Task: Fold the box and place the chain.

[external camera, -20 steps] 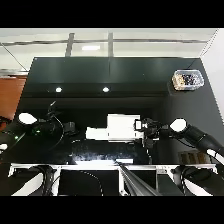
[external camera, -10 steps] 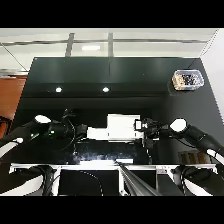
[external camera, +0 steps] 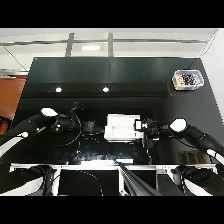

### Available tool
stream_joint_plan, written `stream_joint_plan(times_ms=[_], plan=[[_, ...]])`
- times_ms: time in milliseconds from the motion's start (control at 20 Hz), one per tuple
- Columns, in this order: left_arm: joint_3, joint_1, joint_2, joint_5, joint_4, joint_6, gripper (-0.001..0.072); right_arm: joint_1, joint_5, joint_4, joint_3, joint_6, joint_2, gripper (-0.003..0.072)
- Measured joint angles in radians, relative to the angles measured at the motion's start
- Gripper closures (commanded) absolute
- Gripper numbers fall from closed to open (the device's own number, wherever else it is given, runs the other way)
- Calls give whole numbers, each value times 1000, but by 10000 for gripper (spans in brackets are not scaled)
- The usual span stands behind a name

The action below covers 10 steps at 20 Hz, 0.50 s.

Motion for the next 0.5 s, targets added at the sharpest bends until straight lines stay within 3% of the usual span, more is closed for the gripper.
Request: stream_joint_plan(times_ms=[200,500], plan=[[47,-61,0,-10,-2,-2,1,0,0,0,0,0,0,209],[67,-195,0,169,14,-117,9,0,0,0,0,0,0,209]])
